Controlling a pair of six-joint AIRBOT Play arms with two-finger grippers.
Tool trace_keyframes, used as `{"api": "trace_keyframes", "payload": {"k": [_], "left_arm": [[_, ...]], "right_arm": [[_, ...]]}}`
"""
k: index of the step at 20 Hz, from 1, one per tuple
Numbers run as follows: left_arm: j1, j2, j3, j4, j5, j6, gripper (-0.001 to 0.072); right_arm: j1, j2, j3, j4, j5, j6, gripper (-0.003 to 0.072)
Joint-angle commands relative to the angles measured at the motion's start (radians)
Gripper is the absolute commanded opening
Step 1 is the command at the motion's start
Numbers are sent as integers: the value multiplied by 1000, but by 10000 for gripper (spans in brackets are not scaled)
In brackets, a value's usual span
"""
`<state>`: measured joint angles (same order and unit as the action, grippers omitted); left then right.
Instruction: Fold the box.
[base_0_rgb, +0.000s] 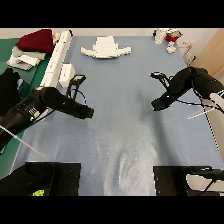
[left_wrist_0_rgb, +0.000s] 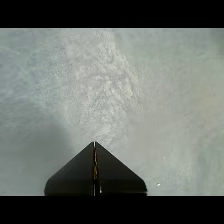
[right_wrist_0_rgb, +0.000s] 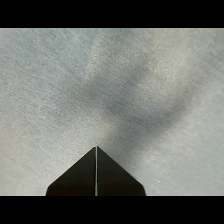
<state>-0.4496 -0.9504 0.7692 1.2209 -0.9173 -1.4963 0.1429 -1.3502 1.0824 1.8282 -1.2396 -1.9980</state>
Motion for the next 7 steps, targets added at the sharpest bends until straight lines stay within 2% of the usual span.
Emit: {"api": "trace_keyframes", "payload": {"k": [1, 7], "left_arm": [[-62, 11, -74, -6, 61, -49, 11], [-62, 11, -74, -13, 62, -48, 12]], "right_arm": [[0, -1, 1, 0, 0, 0, 6], [0, -1, 1, 0, 0, 0, 6]]}}
